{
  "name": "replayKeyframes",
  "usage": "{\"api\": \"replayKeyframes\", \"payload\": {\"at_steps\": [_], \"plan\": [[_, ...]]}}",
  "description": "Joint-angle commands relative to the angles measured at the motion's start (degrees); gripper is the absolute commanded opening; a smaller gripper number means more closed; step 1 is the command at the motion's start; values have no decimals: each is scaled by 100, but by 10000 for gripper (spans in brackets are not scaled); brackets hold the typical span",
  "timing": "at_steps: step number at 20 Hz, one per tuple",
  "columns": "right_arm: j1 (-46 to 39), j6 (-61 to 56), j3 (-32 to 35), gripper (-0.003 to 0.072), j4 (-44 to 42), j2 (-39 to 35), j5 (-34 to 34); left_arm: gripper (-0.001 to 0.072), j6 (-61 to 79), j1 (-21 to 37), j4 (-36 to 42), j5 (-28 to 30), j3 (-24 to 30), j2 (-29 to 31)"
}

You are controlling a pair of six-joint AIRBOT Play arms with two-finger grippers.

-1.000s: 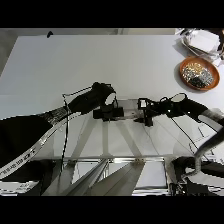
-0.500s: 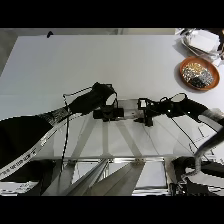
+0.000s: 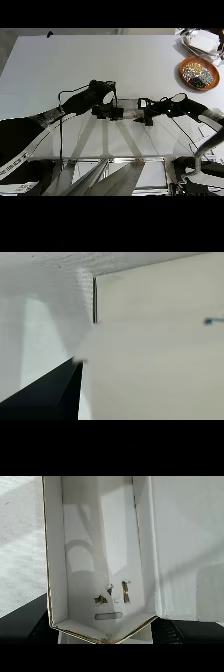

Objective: Fold the box and place the chain.

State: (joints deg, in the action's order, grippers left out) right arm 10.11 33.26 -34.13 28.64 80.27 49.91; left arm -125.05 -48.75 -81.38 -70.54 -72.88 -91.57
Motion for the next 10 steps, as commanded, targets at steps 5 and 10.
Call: {"api": "replayKeyframes", "payload": {"at_steps": [5,10], "plan": [[0,2,-2,436,0,-2,15,536,3449,188,-107,-337,9,1257],[0,2,-2,436,0,-2,11,692,7554,721,1182,-413,577,2133]]}}
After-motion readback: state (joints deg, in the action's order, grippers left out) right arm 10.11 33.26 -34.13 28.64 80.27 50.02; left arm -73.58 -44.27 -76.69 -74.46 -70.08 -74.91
